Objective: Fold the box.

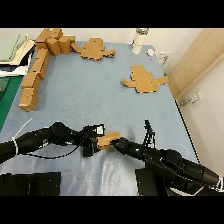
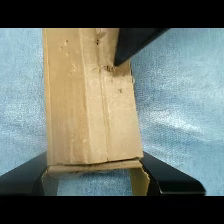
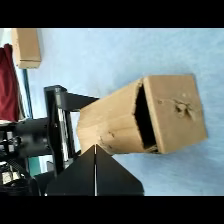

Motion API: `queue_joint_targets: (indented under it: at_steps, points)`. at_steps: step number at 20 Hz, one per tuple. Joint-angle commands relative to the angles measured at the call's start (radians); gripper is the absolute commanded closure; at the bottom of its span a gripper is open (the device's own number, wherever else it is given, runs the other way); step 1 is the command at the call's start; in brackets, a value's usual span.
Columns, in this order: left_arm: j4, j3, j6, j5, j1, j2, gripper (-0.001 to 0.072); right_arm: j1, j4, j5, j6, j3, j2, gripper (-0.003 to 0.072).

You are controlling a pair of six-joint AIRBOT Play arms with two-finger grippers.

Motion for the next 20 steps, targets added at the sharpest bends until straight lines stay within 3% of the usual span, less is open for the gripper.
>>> queue_joint_targets:
  at_steps: [1, 20]
  points:
    - [0.0, 0.0, 0.0, 0.0, 0.0, 0.0, 0.0497, -0.002, -0.011, -0.053, 0.0, 0.0, 0.002, 0.0685]
    - [0.0, 0.0, 0.0, 0.0, 0.0, 0.0, 0.0497, 0.019, -0.044, -0.093, 0.001, 0.019, 0.043, 0.0685]
